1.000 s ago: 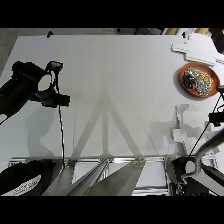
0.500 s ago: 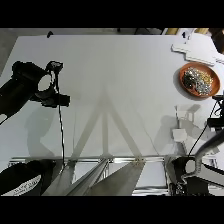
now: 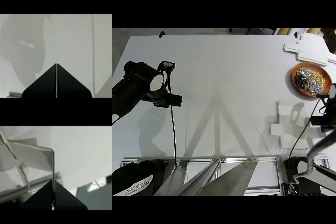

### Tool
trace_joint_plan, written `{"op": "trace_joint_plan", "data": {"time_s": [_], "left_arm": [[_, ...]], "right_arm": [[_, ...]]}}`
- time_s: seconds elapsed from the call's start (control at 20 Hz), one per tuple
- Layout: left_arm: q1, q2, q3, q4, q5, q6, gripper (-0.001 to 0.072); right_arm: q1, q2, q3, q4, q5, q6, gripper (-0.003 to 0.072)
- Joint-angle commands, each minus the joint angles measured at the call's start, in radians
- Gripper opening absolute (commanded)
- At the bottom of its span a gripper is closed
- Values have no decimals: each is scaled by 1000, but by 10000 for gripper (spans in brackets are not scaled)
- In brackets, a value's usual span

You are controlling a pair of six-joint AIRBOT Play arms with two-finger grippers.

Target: Fold the box and place the chain.

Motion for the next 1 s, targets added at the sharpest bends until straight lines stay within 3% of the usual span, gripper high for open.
{"op": "trace_joint_plan", "data": {"time_s": [0.0, 0.15, 0.25, 0.4, 0.6, 0.85, 0.95], "left_arm": [[0, 0, 0, 0, 0, 0, 9], [0, 0, 0, 0, 1, 0, 9], [1, 0, -1, 5, 95, 1, 9], [0, -1, -3, 4, 322, 3, 9], [0, -1, -3, -3, 487, 11, 12], [-1, 0, -3, -3, 606, 32, 11], [2, 0, -3, 0, 723, 15, 10]], "right_arm": [[129, 217, -92, 354, -214, -11, 14], [296, 397, -247, 512, -414, 5, 14], [406, 452, -294, 520, -461, 26, 14], [521, 459, -300, 521, -475, 39, 14], [589, 459, -300, 529, -492, 55, 15], [599, 459, -300, 531, -492, 72, 15], [599, 459, -300, 531, -492, 72, 15]]}}
